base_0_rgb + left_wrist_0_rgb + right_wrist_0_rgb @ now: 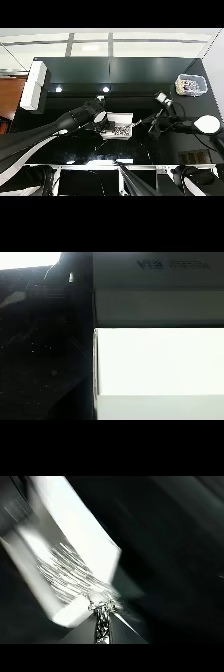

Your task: Fold the box and place the chain.

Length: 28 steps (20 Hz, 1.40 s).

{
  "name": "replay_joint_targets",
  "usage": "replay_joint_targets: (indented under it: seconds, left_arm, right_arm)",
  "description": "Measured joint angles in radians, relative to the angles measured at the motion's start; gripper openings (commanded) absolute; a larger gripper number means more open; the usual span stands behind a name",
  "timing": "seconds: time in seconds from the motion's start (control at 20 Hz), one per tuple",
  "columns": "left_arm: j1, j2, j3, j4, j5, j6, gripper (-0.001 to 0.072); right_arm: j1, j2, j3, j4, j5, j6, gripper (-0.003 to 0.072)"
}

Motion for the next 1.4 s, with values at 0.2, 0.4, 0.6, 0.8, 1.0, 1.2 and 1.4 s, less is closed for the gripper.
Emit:
replay_joint_targets:
  seconds: [0.2,0.4,0.6,0.8,1.0,1.2,1.4]
  left_arm:
    - [0.000,0.000,0.000,0.000,0.016,0.000,0.0035]
    - [0.000,0.000,0.000,0.000,0.019,0.000,0.0035]
    - [0.000,0.000,0.000,0.002,0.019,0.003,0.0036]
    - [0.005,0.000,0.003,0.008,-0.015,0.006,0.0165]
    - [-0.008,0.013,0.043,0.027,-0.043,0.003,0.0517]
    - [-0.042,0.083,0.081,0.078,-0.067,0.014,0.0517]
    - [-0.048,0.247,0.061,0.159,-0.115,0.069,0.0517]
  right_arm:
    - [-0.006,0.039,0.005,0.202,0.059,0.129,0.0017]
    - [-0.006,0.025,0.006,0.287,0.033,0.217,0.0335]
    - [-0.026,0.014,0.009,0.289,0.011,0.257,0.0334]
    - [-0.141,0.013,0.040,0.252,0.055,0.268,0.0334]
    - [-0.246,0.013,0.055,0.246,0.140,0.271,0.0334]
    - [-0.282,0.013,0.060,0.243,0.181,0.274,0.0334]
    - [-0.291,0.013,0.060,0.230,0.193,0.274,0.0334]
